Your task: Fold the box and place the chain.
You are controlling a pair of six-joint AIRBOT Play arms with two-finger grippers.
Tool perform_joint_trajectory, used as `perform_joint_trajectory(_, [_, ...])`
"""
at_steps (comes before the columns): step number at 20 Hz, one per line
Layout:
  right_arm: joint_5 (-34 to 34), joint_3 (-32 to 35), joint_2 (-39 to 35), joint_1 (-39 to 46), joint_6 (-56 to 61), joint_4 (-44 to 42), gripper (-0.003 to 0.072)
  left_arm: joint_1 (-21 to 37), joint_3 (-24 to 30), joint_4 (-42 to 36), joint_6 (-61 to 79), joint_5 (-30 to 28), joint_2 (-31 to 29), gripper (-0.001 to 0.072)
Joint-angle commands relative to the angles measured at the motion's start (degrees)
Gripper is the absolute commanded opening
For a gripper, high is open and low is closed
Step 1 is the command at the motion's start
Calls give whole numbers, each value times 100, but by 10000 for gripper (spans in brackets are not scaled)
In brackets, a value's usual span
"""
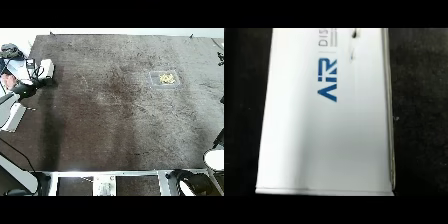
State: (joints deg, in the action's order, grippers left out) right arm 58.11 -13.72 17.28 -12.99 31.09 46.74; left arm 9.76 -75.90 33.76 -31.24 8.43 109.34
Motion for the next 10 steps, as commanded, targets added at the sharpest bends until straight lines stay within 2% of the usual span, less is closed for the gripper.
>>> perform_joint_trajectory(1, [0, 4, -2, -2, 0, -2, 16, 0, -20, 22, 186, 105, -96, 623])
perform_joint_trajectory(6, [0, 4, -2, -2, 0, -2, 16, 0, -201, 24, 229, 404, -382, 633])
perform_joint_trajectory(7, [0, 4, -2, -2, 0, 0, 16, 0, -201, 22, 225, 417, -468, 718])
perform_joint_trajectory(10, [0, 4, -2, -2, 0, 0, 16, 0, -201, 24, 219, 610, -820, 714])
